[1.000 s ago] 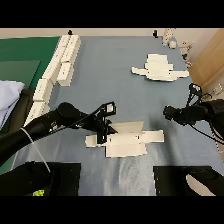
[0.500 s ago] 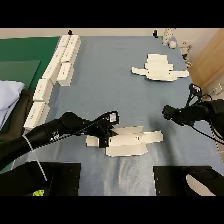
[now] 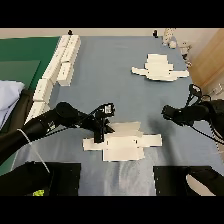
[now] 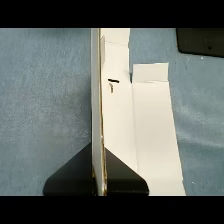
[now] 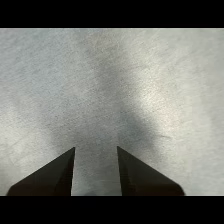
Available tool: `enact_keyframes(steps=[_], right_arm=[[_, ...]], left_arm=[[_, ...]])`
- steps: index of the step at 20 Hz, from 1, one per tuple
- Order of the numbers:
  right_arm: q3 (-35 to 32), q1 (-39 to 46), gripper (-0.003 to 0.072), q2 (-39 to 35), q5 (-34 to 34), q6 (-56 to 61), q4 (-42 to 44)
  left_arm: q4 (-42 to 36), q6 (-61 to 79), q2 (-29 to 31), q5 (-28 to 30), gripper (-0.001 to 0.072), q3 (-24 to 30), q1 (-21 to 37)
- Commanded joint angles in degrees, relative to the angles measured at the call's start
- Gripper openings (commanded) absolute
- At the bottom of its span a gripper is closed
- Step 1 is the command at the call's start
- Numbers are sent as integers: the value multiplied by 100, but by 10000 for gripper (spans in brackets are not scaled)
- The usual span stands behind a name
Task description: Fold the box.
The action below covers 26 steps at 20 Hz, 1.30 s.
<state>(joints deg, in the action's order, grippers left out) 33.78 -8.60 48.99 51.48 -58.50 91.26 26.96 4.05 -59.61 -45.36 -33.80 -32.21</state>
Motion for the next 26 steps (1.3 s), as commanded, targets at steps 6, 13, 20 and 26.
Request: enact_keyframes(steps=[6,13,20,26], right_arm=[[7,-7,413,-2,-2,2,15],[7,-7,412,-2,0,2,59],[7,-9,403,-2,90,-2,431],[7,-168,-2,-22,850,-1473,2127]], left_arm=[[-15,111,-337,-131,15,-48,74],[-4,105,-522,-232,14,-46,74],[7,105,-549,-374,14,-48,76],[4,107,-549,-372,14,-48,76]])
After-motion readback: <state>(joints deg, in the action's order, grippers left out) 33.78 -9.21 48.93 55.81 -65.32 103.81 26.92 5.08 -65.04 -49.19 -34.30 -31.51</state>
